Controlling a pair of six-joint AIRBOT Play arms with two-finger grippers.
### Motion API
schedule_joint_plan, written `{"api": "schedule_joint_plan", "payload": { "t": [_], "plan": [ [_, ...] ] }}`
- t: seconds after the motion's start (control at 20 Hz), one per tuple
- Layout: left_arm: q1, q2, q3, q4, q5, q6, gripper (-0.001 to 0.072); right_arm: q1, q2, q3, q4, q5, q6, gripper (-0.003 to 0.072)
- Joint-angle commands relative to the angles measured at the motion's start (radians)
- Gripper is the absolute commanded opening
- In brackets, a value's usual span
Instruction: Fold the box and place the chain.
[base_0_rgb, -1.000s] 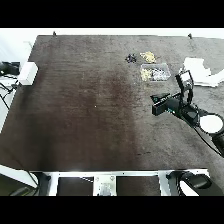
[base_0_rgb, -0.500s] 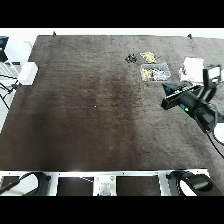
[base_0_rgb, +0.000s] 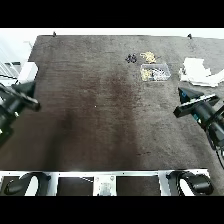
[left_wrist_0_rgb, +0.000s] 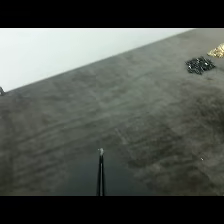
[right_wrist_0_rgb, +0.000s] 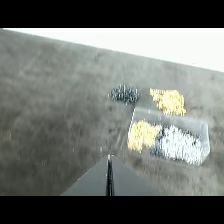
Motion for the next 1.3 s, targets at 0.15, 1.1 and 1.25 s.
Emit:
{"api": "schedule_joint_plan", "payload": {
  "t": [0.15, 1.1, 1.25],
  "plan": [
    [-0.034, 0.192, -0.245, -0.022, -0.019, 0.003, 0.0015, -0.011, 0.177, -0.175, -0.019, 0.068, 0.002, 0.0007],
    [-0.034, 0.192, -0.250, -0.020, -0.019, 0.005, 0.0020, -0.011, 0.233, -0.201, -0.021, -0.039, 0.316, 0.0009],
    [-0.034, 0.192, -0.250, -0.019, -0.019, 0.005, 0.0021, -0.011, 0.235, -0.203, -0.022, -0.069, 0.315, 0.0008]
  ]
}}
